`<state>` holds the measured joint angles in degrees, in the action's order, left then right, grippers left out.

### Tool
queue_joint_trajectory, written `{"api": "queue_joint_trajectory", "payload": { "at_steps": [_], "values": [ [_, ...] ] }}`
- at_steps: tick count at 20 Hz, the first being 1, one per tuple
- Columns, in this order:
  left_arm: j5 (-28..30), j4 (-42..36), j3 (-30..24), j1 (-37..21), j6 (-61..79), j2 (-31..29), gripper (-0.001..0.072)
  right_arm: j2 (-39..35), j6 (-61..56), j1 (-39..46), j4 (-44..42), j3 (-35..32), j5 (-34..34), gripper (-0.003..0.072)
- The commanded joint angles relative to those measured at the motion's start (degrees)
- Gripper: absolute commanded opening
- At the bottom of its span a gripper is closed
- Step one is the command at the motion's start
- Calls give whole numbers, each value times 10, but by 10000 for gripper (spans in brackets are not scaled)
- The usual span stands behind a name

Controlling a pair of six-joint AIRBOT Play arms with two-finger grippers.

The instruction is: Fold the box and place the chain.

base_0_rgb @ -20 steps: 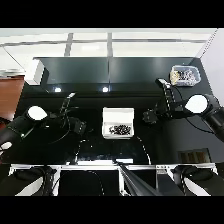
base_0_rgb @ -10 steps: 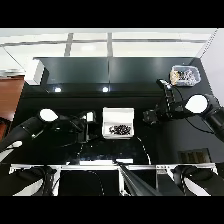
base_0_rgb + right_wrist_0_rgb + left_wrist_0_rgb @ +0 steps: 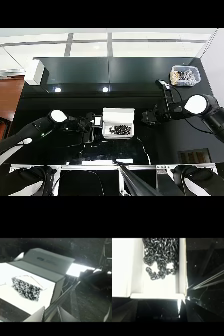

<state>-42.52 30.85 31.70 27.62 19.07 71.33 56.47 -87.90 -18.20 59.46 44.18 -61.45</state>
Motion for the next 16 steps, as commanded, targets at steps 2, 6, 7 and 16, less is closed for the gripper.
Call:
{"api": "queue_joint_trajectory", "payload": {
  "at_steps": [2, 6, 7, 16],
  "values": [
    [1, -10, 6, 2, -2, 9, 716, 0, 0, -1, -1, 0, 1, 201],
    [-10, -42, 17, 3, 2, 23, 716, 0, 0, -1, -1, 0, 2, 201],
    [-11, -50, 19, 3, 10, 26, 716, 0, 0, -1, 0, 0, 2, 201],
    [-10, -45, 25, 9, 15, 31, 415, 0, -2, -1, 4, 0, 171, 560]
  ]
}}
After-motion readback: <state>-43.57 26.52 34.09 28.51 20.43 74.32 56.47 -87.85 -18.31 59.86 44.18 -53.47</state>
